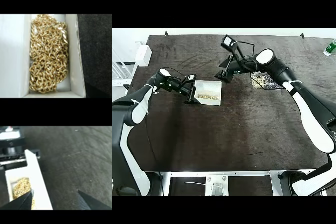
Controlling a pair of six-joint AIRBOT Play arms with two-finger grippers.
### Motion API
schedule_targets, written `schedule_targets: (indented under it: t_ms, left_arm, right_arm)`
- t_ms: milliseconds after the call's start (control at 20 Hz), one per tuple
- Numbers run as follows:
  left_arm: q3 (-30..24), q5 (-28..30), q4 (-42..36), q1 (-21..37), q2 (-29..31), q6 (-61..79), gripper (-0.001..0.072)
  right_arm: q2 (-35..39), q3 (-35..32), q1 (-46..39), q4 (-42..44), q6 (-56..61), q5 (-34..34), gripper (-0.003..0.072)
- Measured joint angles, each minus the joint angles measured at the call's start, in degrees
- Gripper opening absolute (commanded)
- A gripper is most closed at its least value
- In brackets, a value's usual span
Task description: Fold the box and place the chain.
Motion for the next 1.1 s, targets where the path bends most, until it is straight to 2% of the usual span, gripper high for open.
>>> schedule_targets:
  t_ms: [50,100,200,250,650,850,900,1100]
  left_arm:
    - [0.0,0.0,0.0,0.0,0.0,0.0,0.0555]
    - [0.0,0.0,0.0,0.0,0.0,0.0,0.0555]
    - [0.0,0.0,0.0,0.0,0.0,0.0,0.0555]
    - [0.0,0.0,0.0,0.0,0.0,0.0,0.0556]
    - [0.0,0.0,0.0,0.0,0.0,0.0,0.0556]
    - [0.0,0.0,0.0,0.0,0.0,0.0,0.0556]
    - [0.0,0.0,0.0,0.0,0.0,0.0,0.0555]
    - [0.0,0.0,0.0,0.0,0.0,0.0,0.0556]
  right_arm:
    - [0.0,0.1,-0.3,0.3,0.9,-0.8,0.0275]
    - [0.0,0.2,-0.7,0.9,1.7,-1.9,0.0138]
    - [-0.3,0.3,-1.3,2.1,2.0,-3.1,0.0114]
    - [-0.7,0.3,-1.6,2.5,2.0,-3.2,0.0076]
    - [-7.3,1.1,-2.2,5.2,0.5,0.2,0.0080]
    - [-8.8,1.1,-1.1,6.7,-0.8,4.1,0.0108]
    - [-8.9,1.1,-0.9,6.7,-0.9,5.0,0.0147]
    - [-9.3,1.1,0.5,7.1,-1.2,9.3,0.0158]
